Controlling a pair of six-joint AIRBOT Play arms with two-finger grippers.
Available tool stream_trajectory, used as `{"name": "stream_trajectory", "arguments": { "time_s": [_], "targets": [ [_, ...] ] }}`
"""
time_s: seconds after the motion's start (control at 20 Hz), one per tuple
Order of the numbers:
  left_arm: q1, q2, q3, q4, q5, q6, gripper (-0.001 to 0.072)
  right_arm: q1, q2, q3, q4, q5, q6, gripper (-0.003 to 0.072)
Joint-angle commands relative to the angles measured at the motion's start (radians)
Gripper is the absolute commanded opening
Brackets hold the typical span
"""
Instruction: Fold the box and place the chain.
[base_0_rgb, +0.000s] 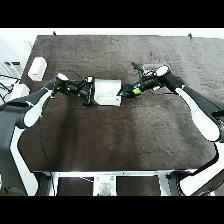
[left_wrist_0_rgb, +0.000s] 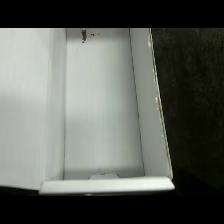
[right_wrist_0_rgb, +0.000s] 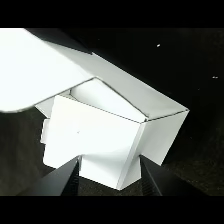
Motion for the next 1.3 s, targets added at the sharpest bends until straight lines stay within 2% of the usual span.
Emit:
{"name": "stream_trajectory", "arguments": {
  "time_s": [0.0, 0.65, 0.75, 0.95, 1.1, 1.25],
  "targets": [
    [0.000, 0.001, 0.000, -0.001, 0.000, 0.000, 0.0528, 0.037, 0.000, 0.023, -0.107, -0.026, 0.111, 0.0442],
    [0.000, 0.001, 0.000, -0.001, 0.000, 0.000, 0.0528, 0.133, -0.005, 0.057, -0.372, -0.157, 0.360, 0.0441],
    [0.000, 0.001, 0.000, -0.001, 0.000, 0.000, 0.0528, 0.149, -0.016, 0.072, -0.439, -0.157, 0.421, 0.0441],
    [0.000, 0.001, 0.000, -0.001, 0.000, 0.000, 0.0528, 0.175, -0.041, 0.108, -0.478, -0.152, 0.474, 0.0437],
    [0.000, 0.001, 0.000, -0.001, -0.001, 0.000, 0.0528, 0.206, -0.045, 0.150, -0.649, -0.104, 0.595, 0.0437],
    [0.000, 0.001, 0.000, -0.001, 0.000, 0.000, 0.0528, 0.213, -0.045, 0.203, -0.675, -0.060, 0.604, 0.0437]
  ]
}}
